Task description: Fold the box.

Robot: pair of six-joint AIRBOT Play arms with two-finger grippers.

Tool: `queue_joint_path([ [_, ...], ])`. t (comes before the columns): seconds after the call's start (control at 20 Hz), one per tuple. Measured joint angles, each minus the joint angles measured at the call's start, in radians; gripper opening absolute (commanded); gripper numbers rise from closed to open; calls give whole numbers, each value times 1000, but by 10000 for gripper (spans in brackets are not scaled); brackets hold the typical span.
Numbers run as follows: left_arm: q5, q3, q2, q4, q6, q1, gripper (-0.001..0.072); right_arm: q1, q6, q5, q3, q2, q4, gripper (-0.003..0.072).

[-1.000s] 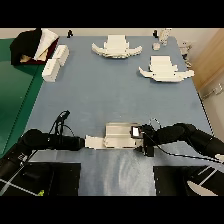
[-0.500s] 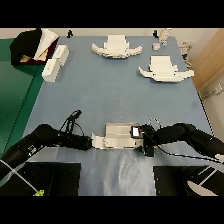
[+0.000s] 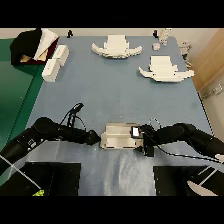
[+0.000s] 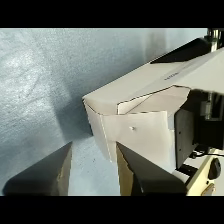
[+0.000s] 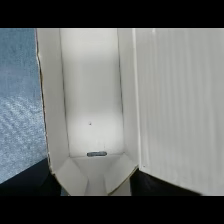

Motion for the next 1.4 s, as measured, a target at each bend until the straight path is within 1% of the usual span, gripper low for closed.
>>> queue_joint_path([
  [0.25, 19, 6, -2, -31, -4, -9, 419, 0, 0, 0, 0, 0, 0, 515],
  [0.3, 18, 10, -2, -33, -4, -21, 397, 0, 0, 0, 0, 0, 0, 515],
  [0.45, 44, 29, -2, -12, -65, -91, 390, 0, 0, 0, 0, 0, 0, 515],
  [0.75, 103, 90, -23, 184, -369, -256, 382, 0, 0, 0, 0, 0, 0, 515],
  [1.0, 113, 196, -130, 369, -618, -394, 382, 0, 0, 0, 0, 0, 0, 515],
  [1.2, 67, 309, -237, 519, -804, -487, 381, 0, 0, 0, 0, 0, 0, 515],
  [1.4, -37, 427, -357, 657, -965, -562, 381, 0, 0, 0, 0, 0, 0, 515],
])
